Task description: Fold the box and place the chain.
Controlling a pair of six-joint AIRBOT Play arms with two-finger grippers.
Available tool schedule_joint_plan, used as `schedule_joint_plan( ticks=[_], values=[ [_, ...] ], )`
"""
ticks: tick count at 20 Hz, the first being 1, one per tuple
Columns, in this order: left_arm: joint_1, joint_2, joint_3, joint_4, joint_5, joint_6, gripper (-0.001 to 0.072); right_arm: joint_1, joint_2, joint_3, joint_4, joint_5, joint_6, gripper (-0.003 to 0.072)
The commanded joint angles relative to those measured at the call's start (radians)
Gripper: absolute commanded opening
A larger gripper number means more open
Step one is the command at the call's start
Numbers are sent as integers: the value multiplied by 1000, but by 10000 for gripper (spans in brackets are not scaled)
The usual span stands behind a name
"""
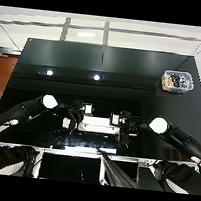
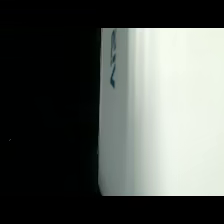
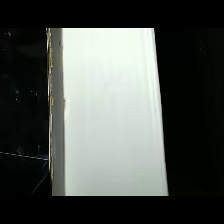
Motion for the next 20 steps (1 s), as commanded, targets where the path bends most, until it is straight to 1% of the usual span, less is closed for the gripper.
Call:
schedule_joint_plan(
  ticks=[1, 4, 7, 10, 12, 20],
  values=[
    [0, -1, 1, 0, 2, -1, 29, -1, -8, -2, -1, 4, -3, 697],
    [0, -1, 1, 0, 2, -1, 29, -23, -20, -18, 2, 3, -4, 696],
    [0, -1, 1, 0, 2, -1, 29, -31, -30, -41, 10, -36, -49, 696],
    [0, -2, 1, 0, 2, -1, 29, -29, -59, -49, 124, -45, -148, 697],
    [0, -3, 1, 0, 2, -1, 30, -29, -83, -49, 162, -63, -210, 696],
    [0, -5, 1, 0, 2, -1, 30, -37, -132, -49, 161, -75, -212, 696]
  ],
)
